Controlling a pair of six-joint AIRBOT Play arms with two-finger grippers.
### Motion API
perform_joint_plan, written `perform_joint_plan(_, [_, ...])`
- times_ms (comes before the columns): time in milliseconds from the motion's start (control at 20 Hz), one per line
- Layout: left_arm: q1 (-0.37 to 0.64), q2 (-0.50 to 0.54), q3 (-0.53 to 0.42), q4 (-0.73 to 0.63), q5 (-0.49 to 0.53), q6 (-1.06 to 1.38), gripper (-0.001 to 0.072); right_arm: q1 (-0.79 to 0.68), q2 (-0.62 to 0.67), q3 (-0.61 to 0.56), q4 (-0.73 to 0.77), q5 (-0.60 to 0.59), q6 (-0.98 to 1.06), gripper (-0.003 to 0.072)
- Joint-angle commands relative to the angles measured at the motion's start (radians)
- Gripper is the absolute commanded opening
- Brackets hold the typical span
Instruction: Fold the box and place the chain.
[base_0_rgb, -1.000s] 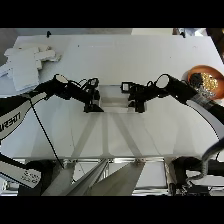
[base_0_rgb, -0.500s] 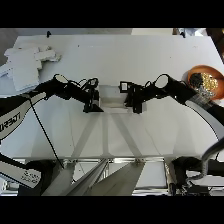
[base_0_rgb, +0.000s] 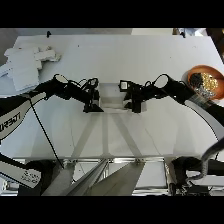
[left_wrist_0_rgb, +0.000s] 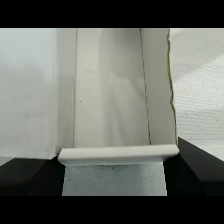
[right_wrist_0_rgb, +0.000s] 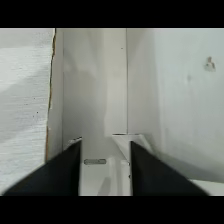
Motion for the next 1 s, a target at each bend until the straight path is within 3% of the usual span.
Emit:
perform_joint_plan(0, [0.000, 0.000, 0.001, 0.000, 0.000, 0.000, 0.0399, 0.000, -0.001, 0.000, 0.002, 0.006, 0.001, 0.0053])
perform_joint_plan(50, [0.000, 0.000, 0.001, 0.000, 0.001, 0.000, 0.0399, 0.000, -0.001, 0.000, 0.002, 0.004, 0.001, 0.0008])
perform_joint_plan(300, [0.000, 0.000, 0.001, 0.000, 0.000, 0.000, 0.0399, 0.000, 0.022, 0.001, 0.064, 0.003, 0.001, 0.0008])
perform_joint_plan(600, [0.000, 0.000, 0.001, 0.000, 0.001, 0.000, 0.0399, -0.004, 0.189, 0.001, 0.159, 0.003, 0.021, 0.0007])
perform_joint_plan(800, [0.000, 0.000, 0.001, 0.000, 0.001, 0.000, 0.0399, -0.079, 0.269, 0.001, 0.112, 0.002, 0.351, 0.0006])
perform_joint_plan(950, [0.000, 0.000, 0.001, 0.000, 0.001, 0.000, 0.0399, -0.151, 0.275, 0.000, -0.139, 0.008, 0.669, 0.0005])
